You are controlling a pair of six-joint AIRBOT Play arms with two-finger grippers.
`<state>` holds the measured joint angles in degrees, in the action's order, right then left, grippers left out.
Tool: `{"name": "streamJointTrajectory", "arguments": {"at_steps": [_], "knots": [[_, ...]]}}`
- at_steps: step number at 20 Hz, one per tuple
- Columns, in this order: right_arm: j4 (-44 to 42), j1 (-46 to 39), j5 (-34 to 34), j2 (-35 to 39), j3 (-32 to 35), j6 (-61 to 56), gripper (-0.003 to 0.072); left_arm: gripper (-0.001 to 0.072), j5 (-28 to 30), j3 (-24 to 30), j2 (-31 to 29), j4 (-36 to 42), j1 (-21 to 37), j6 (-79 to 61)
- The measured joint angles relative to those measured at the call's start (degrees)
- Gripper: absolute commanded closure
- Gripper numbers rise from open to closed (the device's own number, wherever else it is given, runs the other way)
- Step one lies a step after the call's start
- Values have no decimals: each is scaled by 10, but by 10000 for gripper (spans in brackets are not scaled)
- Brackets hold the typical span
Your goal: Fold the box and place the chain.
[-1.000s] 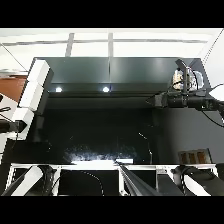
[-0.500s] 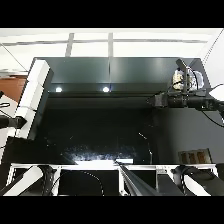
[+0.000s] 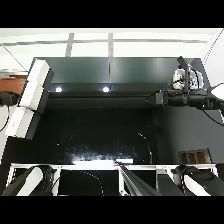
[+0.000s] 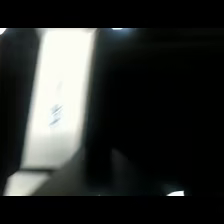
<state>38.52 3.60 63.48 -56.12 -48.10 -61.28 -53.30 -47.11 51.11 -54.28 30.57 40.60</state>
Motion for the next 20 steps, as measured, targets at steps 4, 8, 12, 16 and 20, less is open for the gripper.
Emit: {"name": "streamJointTrajectory", "arguments": {"at_steps": [4,8,12,16,20], "knots": [[156,0,-1,26,-15,-85,639,682,-39,-6,-39,65,-153,52],[354,0,-45,82,20,-200,638,681,20,33,-64,17,-350,145],[439,0,-101,109,78,-243,640,679,120,74,-71,-69,-451,218],[470,0,-118,116,96,-257,640,679,156,87,-71,-99,-478,247],[481,0,-125,118,101,-262,640,679,167,90,-71,-110,-486,256]]}}
